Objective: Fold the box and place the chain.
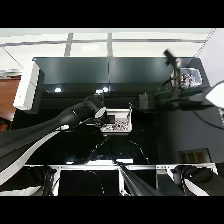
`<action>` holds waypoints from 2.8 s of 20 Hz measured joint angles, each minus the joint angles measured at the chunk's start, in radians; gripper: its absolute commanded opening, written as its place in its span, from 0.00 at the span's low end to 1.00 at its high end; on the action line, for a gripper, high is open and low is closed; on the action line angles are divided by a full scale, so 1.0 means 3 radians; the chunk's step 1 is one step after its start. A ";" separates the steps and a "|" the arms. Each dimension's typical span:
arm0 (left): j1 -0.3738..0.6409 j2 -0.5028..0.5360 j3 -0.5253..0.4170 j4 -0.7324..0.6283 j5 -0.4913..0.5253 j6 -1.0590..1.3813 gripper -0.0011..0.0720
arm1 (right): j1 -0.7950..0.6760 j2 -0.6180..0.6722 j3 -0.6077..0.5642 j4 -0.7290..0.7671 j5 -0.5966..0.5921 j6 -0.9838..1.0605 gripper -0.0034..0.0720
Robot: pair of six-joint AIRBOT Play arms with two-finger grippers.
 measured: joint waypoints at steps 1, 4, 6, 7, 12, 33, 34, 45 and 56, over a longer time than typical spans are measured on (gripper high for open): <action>0.0000 0.0000 0.0000 0.0000 0.0000 0.0000 0.05 | 0.0037 -0.0045 -0.0100 0.0000 -0.0103 0.0022 0.06; 0.0000 0.0000 0.0000 0.0000 0.0000 0.0000 0.05 | 0.0156 -0.0254 -0.0286 -0.0004 -0.0375 0.0047 0.07; 0.0000 0.0000 0.0000 0.0000 0.0000 0.0000 0.05 | 0.0215 -0.0381 -0.0337 -0.0022 -0.0470 0.0051 0.26; 0.0000 0.0000 0.0000 0.0000 -0.0001 0.0000 0.05 | 0.0231 -0.0423 -0.0352 -0.0053 -0.0488 0.0056 0.39; 0.0000 0.0000 0.0000 0.0000 -0.0001 0.0000 0.05 | 0.0015 -0.0380 -0.0320 -0.0326 -0.0296 0.0045 0.38; 0.0752 0.1890 -0.0982 0.0565 -0.0003 0.1066 0.88 | -0.0833 0.0415 -0.0267 -0.1087 0.0454 -0.0019 0.39; 0.1001 0.2089 -0.1221 0.0395 0.0130 0.1194 0.88 | -0.0833 0.0415 -0.0267 -0.1097 0.0423 -0.0019 0.39; 0.1995 0.2210 -0.2375 -0.2635 0.0650 0.6285 0.98 | -0.0833 0.0415 -0.0267 -0.1115 0.0209 -0.0022 0.39; 0.1662 0.0860 -0.1704 -0.3249 0.0668 0.8488 0.98 | -0.0833 0.0415 -0.0267 -0.1116 0.0282 -0.0022 0.39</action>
